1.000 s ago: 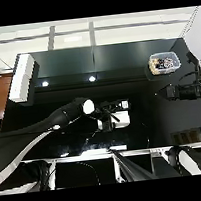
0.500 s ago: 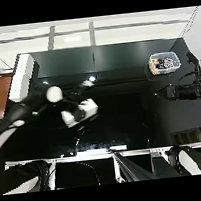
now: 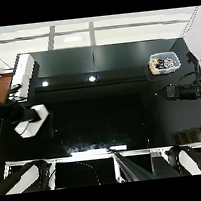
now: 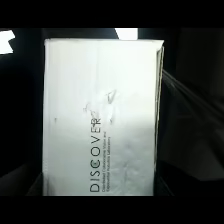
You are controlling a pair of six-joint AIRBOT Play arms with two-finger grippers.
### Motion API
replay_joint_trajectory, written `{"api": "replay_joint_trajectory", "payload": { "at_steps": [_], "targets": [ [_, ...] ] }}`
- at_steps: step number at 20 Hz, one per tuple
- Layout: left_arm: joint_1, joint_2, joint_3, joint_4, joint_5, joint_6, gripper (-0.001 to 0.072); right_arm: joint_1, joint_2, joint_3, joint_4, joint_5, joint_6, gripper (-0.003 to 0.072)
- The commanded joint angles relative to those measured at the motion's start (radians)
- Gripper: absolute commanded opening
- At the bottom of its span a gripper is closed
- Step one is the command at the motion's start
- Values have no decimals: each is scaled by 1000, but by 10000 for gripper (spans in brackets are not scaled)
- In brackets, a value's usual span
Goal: Fold the box and place the chain.
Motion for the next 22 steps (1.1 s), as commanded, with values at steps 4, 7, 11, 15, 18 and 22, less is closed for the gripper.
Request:
{"api": "replay_joint_trajectory", "payload": {
  "at_steps": [4,7,11,15,18,22],
  "targets": [
    [285,35,-3,-6,183,87,370,1,1,0,-2,-15,0,13],
    [286,31,-3,-91,282,290,369,1,1,0,-2,-32,0,13],
    [286,8,-3,-130,377,426,369,1,1,0,-2,-56,0,14],
    [283,-63,-3,-137,437,454,369,1,1,0,-2,-79,0,13],
    [268,-109,-3,-148,490,499,370,1,1,0,-1,-78,6,13],
    [251,-151,-3,-199,543,500,386,1,1,0,-1,-79,12,13]
  ]
}}
